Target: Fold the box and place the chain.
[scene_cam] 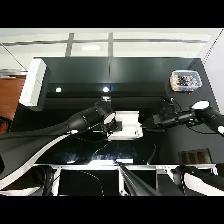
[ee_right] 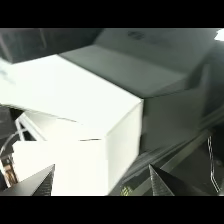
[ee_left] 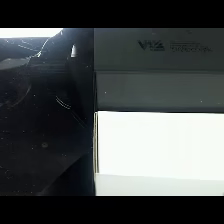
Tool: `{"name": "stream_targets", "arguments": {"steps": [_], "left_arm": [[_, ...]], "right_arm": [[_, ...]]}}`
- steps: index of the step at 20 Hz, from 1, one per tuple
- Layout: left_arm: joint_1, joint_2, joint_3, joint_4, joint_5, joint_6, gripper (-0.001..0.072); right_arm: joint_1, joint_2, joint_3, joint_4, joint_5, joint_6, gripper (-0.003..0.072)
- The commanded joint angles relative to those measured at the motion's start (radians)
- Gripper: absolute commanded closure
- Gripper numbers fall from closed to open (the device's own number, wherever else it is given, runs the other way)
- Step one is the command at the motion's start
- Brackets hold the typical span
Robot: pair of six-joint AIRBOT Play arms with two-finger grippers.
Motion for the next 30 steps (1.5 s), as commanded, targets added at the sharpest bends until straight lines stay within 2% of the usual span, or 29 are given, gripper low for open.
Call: {"name": "stream_targets", "arguments": {"steps": [1, 2, 5, 6, 8, 11, 14, 21, 25, 30], "left_arm": [[0.000, 0.000, 0.001, 0.000, 0.000, 0.000, 0.0676], [0.000, 0.000, 0.001, 0.000, 0.000, 0.000, 0.0676], [0.000, 0.000, 0.001, 0.001, 0.000, 0.000, 0.0676], [0.000, 0.000, 0.001, 0.001, 0.000, 0.000, 0.0676], [0.000, 0.000, 0.001, 0.001, 0.000, 0.000, 0.0676], [0.001, 0.000, 0.001, 0.001, 0.000, 0.000, 0.0676], [0.001, 0.000, 0.001, 0.001, 0.000, 0.000, 0.0676], [0.001, 0.000, 0.001, 0.001, 0.000, 0.000, 0.0676], [0.001, 0.000, 0.001, 0.002, 0.001, 0.000, 0.0676], [0.001, 0.000, 0.001, 0.005, 0.001, 0.000, 0.0676]], "right_arm": [[0.083, 0.000, 0.011, 0.011, -0.005, 0.015, 0.0060], [0.108, 0.000, 0.013, 0.006, -0.029, 0.029, 0.0157], [0.174, 0.008, 0.016, -0.004, -0.114, 0.077, 0.0176], [0.197, 0.012, 0.021, -0.025, -0.141, 0.100, 0.0270], [0.251, 0.014, 0.047, -0.092, -0.186, 0.180, 0.0319], [0.341, 0.014, 0.100, -0.252, -0.236, 0.357, 0.0319], [0.439, 0.014, 0.157, -0.451, -0.246, 0.541, 0.0319], [0.685, 0.013, 0.247, -0.815, -0.257, 0.979, 0.0319], [0.754, 0.010, 0.248, -0.859, -0.296, 1.142, 0.0327], [0.760, -0.013, 0.248, -0.861, -0.302, 1.215, 0.0329]]}}
